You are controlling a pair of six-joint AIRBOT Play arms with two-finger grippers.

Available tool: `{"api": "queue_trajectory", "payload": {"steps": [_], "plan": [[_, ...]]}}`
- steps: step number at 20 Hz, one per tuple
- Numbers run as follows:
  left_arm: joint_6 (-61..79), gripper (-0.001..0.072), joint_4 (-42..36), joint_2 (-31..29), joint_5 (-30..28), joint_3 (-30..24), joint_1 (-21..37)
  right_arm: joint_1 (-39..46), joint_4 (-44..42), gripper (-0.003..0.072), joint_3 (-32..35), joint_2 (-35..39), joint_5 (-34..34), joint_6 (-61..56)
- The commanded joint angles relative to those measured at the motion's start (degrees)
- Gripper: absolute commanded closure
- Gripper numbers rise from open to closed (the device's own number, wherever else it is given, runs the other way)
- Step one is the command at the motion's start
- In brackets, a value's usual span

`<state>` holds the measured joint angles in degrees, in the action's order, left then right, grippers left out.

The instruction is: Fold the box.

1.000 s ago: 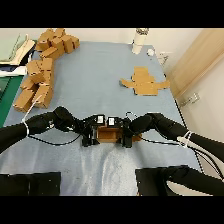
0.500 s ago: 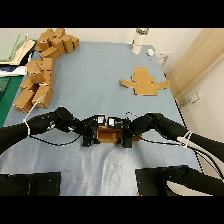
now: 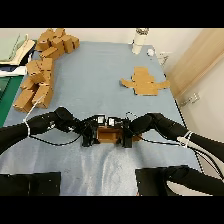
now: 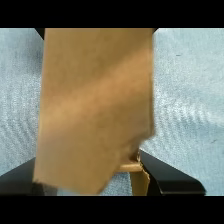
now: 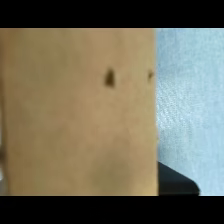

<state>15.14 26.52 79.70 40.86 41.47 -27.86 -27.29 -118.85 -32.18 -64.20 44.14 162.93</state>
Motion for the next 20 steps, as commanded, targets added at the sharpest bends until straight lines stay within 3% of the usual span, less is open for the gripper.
{"api": "queue_trajectory", "payload": {"steps": [1, 13, 14, 15, 20], "plan": [[0.0, 0.0181, 0.0, 0.0, 0.1, 0.0, 0.0, 0.0, 0.0, 0.0171, 0.0, 0.0, -0.1, 0.0], [0.0, 0.0182, 0.0, 0.0, 0.1, 0.0, 0.0, 0.0, -1.2, 0.017, 0.0, 0.0, 1.6, 0.0], [0.0, 0.0182, 0.0, 0.0, 0.1, 0.0, 0.0, 0.0, -1.1, 0.0038, 0.0, 0.0, 1.8, 0.0], [0.0, 0.0181, 0.0, 0.0, 0.1, 0.0, 0.0, 0.0, -0.7, -0.0031, -0.1, 0.5, 2.3, -0.6], [0.0, 0.0181, 0.0, 0.0, 0.1, 0.0, 0.0, 0.9, 8.5, -0.0031, -0.1, 8.0, 5.3, -10.3]]}}
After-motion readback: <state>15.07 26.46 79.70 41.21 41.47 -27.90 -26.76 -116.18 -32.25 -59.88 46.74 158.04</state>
